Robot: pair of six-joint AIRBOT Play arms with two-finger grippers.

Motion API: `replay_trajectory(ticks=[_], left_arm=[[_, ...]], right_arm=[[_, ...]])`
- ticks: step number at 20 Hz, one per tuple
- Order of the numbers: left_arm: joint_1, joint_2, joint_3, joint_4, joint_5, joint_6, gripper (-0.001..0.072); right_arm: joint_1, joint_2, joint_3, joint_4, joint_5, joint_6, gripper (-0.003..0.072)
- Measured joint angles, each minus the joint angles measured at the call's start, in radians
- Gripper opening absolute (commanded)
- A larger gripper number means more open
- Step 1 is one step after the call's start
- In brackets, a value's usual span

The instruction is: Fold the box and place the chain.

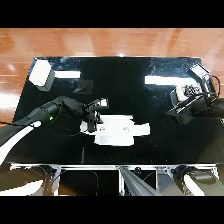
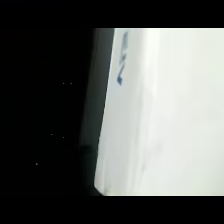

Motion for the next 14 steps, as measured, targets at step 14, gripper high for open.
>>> replay_trajectory(ticks=[14], left_arm=[[-0.005,0.0,-0.016,0.018,-0.001,-0.091,0.0019]], right_arm=[[0.019,-0.032,-0.178,0.218,-0.071,-0.238,0.0699]])
